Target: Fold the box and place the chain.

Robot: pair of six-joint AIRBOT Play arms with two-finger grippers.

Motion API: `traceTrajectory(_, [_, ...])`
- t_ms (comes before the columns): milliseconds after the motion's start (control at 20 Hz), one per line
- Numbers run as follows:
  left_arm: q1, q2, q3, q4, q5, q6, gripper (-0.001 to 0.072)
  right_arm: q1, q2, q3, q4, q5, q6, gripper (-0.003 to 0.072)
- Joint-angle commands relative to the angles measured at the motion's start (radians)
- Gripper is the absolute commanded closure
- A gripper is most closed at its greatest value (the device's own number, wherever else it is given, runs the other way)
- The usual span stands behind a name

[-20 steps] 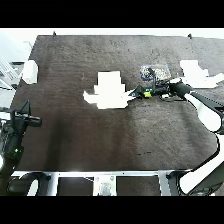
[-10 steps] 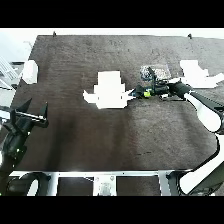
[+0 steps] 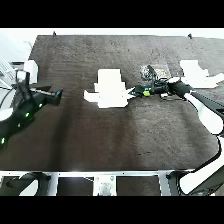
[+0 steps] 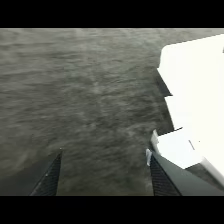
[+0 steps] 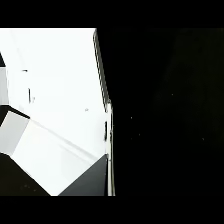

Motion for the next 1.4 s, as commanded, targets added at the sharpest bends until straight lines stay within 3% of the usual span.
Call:
traceTrajectory(0, [-0.001, -0.287, 0.256, 0.106, -0.217, -0.180, 0.0110, 0.013, 0.003, -0.002, -0.002, -0.032, -0.008, 0.0685])
traceTrajectory(200, [-0.009, -0.556, 0.594, 0.430, -0.475, -0.490, 0.0109, 0.021, 0.003, -0.004, -0.002, -0.054, -0.007, 0.0685])
traceTrajectory(400, [-0.024, -0.663, 0.794, 0.555, -0.504, -0.668, 0.0110, 0.021, 0.003, -0.004, -0.003, -0.056, -0.015, 0.0685])
traceTrajectory(600, [-0.103, -0.834, 1.156, 0.971, -0.665, -0.972, 0.0110, 0.021, 0.004, -0.003, -0.002, -0.061, -0.030, 0.0685])
traceTrajectory(800, [-0.149, -1.024, 1.445, 0.999, -0.810, -1.044, 0.0115, 0.021, 0.004, -0.011, -0.002, -0.061, -0.030, 0.0684])
traceTrajectory(1350, [-0.220, -1.165, 1.464, 0.829, -0.795, -0.970, 0.0120, 0.021, 0.004, -0.012, -0.002, -0.058, -0.030, 0.0682])
